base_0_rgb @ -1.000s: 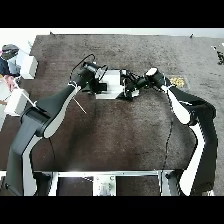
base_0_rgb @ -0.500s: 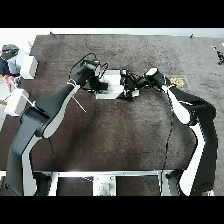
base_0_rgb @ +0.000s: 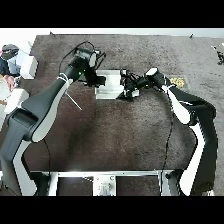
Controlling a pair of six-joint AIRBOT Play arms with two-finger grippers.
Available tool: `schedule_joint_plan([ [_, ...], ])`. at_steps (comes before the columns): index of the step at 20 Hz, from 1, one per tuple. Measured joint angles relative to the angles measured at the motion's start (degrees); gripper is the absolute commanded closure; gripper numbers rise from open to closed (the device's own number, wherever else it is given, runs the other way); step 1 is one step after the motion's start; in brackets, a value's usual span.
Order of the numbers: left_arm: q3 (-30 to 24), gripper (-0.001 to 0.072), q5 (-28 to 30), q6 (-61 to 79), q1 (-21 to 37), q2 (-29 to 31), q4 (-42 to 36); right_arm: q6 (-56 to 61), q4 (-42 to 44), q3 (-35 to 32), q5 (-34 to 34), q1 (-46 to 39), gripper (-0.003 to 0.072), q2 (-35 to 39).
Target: Fold the box and place the chain.
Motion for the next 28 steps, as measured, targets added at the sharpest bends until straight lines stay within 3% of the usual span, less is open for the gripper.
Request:
schedule_joint_plan([
  [6, 0.20, 0.0396, 3.82, 9.38, 0.50, 3.06, 1.46, 0.00, 0.02, 0.00, -0.02, 0.00, 0.0079, 0.00],
  [9, 0.20, 0.0367, 6.32, 19.21, 2.51, 3.48, -2.14, 0.00, 0.02, 0.00, 0.00, 0.00, 0.0079, 0.00],
  [10, 0.22, 0.0187, 6.93, 23.91, 4.13, 3.52, -5.53, 0.00, 0.02, 0.00, -0.02, 0.00, 0.0079, 0.00],
  [11, 0.13, 0.0156, 7.58, 28.72, 5.95, 3.52, -9.68, 0.00, 0.02, 0.00, -0.02, 0.00, 0.0079, 0.00],
  [15, -2.34, 0.0153, 8.81, 54.01, 14.82, 3.50, -31.54, 0.00, 0.02, 0.00, -0.02, 0.00, 0.0079, 0.00],
  [16, -3.87, 0.0122, 8.94, 60.87, 16.87, 3.48, -37.07, 0.02, 0.02, 0.00, -0.02, 0.00, 0.0079, 0.00],
  [17, -5.92, -0.0006, 9.07, 68.26, 18.97, 3.48, -42.77, 0.00, 0.02, 0.00, -0.02, 0.00, 0.0079, 0.00],
  [21, -16.76, -0.0007, 9.86, 93.26, 24.13, 3.39, -59.21, 0.00, 0.02, 0.00, -0.02, 0.00, 0.0079, 0.00],
  [24, -23.65, -0.0006, 11.67, 105.02, 24.87, 3.08, -64.48, 0.00, 0.04, 0.00, -0.02, 0.00, 0.0079, 0.00],
  [28, -26.05, -0.0006, 12.55, 113.26, 25.27, -0.26, -68.02, 0.02, 0.04, 0.00, -0.02, 0.00, 0.0079, 0.00],
])
